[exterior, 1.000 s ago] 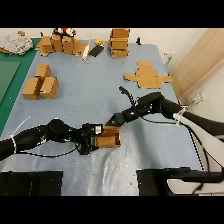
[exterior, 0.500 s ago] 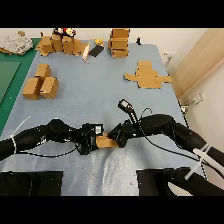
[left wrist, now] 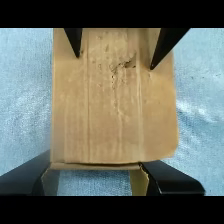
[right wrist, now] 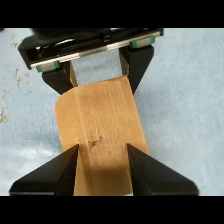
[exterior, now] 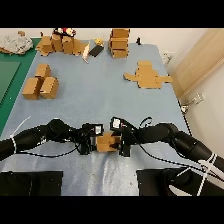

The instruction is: Fold the box.

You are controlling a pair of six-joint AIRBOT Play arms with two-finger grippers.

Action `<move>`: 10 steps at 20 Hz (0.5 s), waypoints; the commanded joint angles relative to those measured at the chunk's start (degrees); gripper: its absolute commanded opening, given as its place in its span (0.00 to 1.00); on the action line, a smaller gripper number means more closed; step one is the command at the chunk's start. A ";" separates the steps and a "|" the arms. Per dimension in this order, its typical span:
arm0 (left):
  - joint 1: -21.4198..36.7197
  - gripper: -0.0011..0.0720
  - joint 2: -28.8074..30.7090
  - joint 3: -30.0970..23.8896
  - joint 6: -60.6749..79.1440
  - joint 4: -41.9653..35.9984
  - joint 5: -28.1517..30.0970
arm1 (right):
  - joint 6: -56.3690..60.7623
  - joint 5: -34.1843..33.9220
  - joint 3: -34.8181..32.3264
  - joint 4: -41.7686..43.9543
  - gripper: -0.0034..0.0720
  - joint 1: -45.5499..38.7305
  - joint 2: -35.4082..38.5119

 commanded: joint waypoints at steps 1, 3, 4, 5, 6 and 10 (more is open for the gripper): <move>0.02 0.52 -0.02 0.00 0.02 0.00 0.02 | -2.32 0.83 0.83 -2.58 0.68 2.27 0.20; 0.02 0.52 -0.02 0.00 0.02 0.00 0.02 | -2.29 0.79 1.46 -3.56 0.68 3.80 0.20; 0.02 0.52 -0.02 0.00 0.00 0.00 0.02 | -2.29 0.90 1.62 -3.98 0.68 4.79 0.31; 0.02 0.52 -0.02 0.00 0.02 0.00 0.02 | -2.27 1.22 1.60 -5.35 0.68 5.62 0.59; 0.02 0.52 -0.02 0.00 0.02 0.00 0.02 | -2.19 2.14 1.60 -7.98 0.68 6.78 0.92; 0.02 0.52 -0.02 0.00 0.02 0.00 0.02 | 3.98 9.44 1.57 -21.40 0.74 11.47 1.55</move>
